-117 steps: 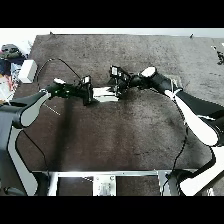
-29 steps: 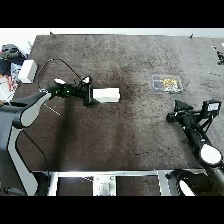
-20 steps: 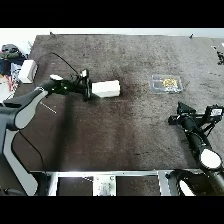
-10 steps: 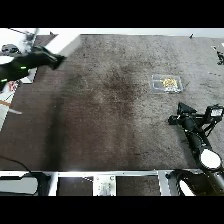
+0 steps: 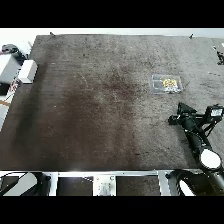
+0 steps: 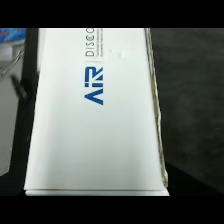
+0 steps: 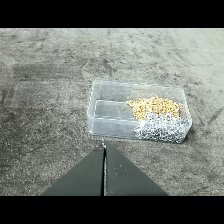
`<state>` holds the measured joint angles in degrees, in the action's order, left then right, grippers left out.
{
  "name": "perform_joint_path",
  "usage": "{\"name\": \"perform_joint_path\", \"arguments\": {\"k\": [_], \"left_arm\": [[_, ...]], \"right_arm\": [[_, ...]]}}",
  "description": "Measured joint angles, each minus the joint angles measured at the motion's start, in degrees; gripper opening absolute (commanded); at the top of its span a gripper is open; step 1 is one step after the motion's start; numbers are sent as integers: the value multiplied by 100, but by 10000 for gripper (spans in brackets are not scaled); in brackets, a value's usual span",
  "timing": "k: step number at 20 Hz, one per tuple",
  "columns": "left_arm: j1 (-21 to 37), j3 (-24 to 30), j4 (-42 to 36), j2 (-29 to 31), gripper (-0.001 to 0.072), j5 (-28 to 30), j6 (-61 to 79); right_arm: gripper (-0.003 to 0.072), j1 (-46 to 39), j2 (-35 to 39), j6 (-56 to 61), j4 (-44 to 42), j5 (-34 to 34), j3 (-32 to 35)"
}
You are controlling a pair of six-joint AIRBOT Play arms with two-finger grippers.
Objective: Fold the box and place the chain.
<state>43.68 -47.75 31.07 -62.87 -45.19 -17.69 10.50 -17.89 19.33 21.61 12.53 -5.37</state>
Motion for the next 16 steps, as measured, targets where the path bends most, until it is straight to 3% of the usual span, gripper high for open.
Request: {"name": "perform_joint_path", "arguments": {"k": [6, 12, 16], "left_arm": [[715, 721, 667, -142, 5, 122, -72], [769, 420, 833, -1062, 5, 20, 70], [431, 177, 844, -1497, 5, 9, 286]], "right_arm": [[11, 0, -2, 0, 0, 22, 0], [12, 0, 0, 0, 0, 39, 0], [11, 0, 0, 0, 0, 39, 0]]}}
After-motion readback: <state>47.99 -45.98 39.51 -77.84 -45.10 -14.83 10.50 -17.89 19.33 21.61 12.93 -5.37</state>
